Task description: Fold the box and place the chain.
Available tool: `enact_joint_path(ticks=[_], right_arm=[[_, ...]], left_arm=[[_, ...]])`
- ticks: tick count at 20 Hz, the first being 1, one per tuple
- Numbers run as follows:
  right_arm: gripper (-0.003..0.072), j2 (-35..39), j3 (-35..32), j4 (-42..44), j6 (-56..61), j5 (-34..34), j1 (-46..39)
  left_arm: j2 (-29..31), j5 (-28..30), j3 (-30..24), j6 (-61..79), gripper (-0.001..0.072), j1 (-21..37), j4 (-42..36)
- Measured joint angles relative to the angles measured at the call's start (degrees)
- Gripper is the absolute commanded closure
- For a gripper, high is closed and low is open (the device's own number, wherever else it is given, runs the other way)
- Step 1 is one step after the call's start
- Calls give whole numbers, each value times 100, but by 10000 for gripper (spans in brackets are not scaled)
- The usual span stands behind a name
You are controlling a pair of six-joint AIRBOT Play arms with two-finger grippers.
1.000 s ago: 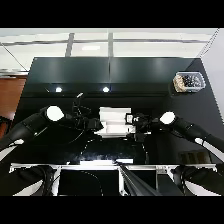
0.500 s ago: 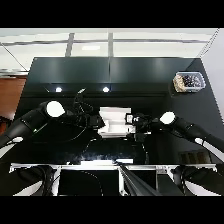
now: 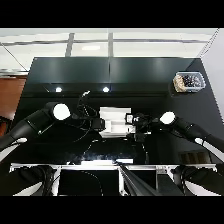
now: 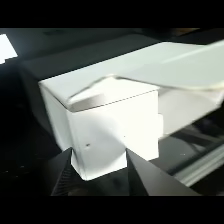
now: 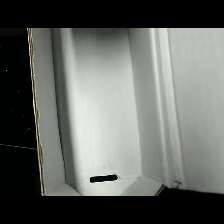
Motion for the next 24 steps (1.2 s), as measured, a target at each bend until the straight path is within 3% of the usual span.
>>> enact_joint_path(ticks=[7, 14, 24], right_arm=[[190, 0, 0, 0, 0, -2, 0], [191, 0, 0, 0, 0, -2, 0], [191, 0, 0, 0, 0, -2, 0]], left_arm=[[-118, 13, 164, -640, 316, -225, 798], [-693, -7, 581, -1019, 316, -529, 1093], [-1241, -535, 1027, -2378, 316, -988, 2129]])
